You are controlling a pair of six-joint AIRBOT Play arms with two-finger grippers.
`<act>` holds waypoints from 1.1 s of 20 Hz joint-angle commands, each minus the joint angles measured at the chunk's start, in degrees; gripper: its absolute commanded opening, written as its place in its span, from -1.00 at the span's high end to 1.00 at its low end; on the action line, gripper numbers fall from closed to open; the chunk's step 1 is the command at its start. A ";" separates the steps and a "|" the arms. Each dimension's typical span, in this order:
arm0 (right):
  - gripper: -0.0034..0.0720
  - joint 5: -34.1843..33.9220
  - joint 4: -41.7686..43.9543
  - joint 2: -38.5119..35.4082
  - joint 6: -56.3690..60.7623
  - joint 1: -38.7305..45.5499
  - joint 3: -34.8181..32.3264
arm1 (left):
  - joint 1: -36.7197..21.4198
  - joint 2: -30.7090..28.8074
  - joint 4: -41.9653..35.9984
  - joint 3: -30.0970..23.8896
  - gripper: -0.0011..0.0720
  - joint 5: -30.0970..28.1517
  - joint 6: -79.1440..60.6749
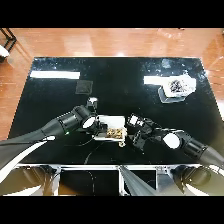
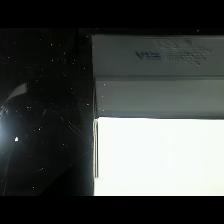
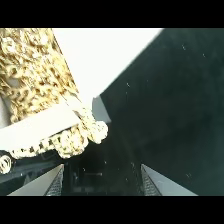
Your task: Fold the box and place the chain.
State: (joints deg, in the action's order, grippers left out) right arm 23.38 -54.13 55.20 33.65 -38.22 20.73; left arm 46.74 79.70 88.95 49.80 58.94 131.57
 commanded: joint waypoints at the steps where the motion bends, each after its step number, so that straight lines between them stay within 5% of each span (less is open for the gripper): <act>1: -0.51 -3.08 8.35 1.57 -8.07 -1.46 -0.15 | 0.00 0.04 -0.07 -0.02 0.90 0.00 0.00; 21: -0.50 -5.20 14.08 6.62 -12.70 -2.19 0.02 | 0.00 0.04 -0.07 -0.02 0.90 0.04 0.00; 22: -0.29 -5.20 14.08 6.62 -12.70 -2.21 0.02 | 0.00 0.04 -0.07 -0.02 0.90 0.04 0.00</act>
State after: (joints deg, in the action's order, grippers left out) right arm 18.35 -40.05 61.78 21.06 -40.34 20.73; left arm 46.74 79.70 88.88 49.80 58.98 131.59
